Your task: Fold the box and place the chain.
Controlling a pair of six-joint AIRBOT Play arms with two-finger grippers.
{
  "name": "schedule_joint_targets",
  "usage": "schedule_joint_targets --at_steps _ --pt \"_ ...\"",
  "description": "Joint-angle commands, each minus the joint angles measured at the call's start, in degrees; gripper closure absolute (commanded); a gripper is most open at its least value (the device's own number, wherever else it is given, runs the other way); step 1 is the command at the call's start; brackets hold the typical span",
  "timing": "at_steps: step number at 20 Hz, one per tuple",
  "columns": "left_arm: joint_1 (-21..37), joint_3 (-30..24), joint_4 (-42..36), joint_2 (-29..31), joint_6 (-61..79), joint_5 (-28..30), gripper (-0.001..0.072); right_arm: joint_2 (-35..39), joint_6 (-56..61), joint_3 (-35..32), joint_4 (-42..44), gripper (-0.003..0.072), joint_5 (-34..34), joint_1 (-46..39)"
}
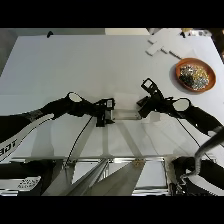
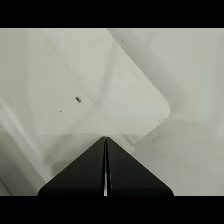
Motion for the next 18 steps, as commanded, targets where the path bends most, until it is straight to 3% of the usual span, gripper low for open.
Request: schedule_joint_targets --at_steps 1,6,9,11,13,14,18 --pt "0.0 0.0 0.0 0.0 0.0 0.1 0.0677 6.7 1.3 0.2 -3.5 0.0674 5.8 -0.1" --pt "0.0 0.0 0.0 0.0 0.0 0.1 0.0677 13.3 0.7 0.3 -17.9 0.0670 22.9 -7.5" --pt "0.0 0.0 0.0 0.0 0.0 0.1 0.0677 12.2 -1.3 0.3 -26.1 0.0644 22.3 -8.7" --pt "0.0 0.0 0.0 0.0 0.0 0.1 0.0677 10.8 -9.9 0.3 -25.6 0.0330 19.3 -7.7" --pt "0.0 0.0 0.0 0.0 0.0 0.0 0.0677 8.2 -19.5 0.3 -25.5 0.0343 19.9 -7.3" --pt "0.0 0.0 0.0 0.0 0.0 0.1 0.0677 6.3 -23.5 0.3 -24.6 0.0418 21.1 -7.3" --pt "0.0 0.0 0.0 0.0 0.0 0.1 0.0677 2.1 -34.6 0.3 -15.6 0.0496 22.0 -7.3"
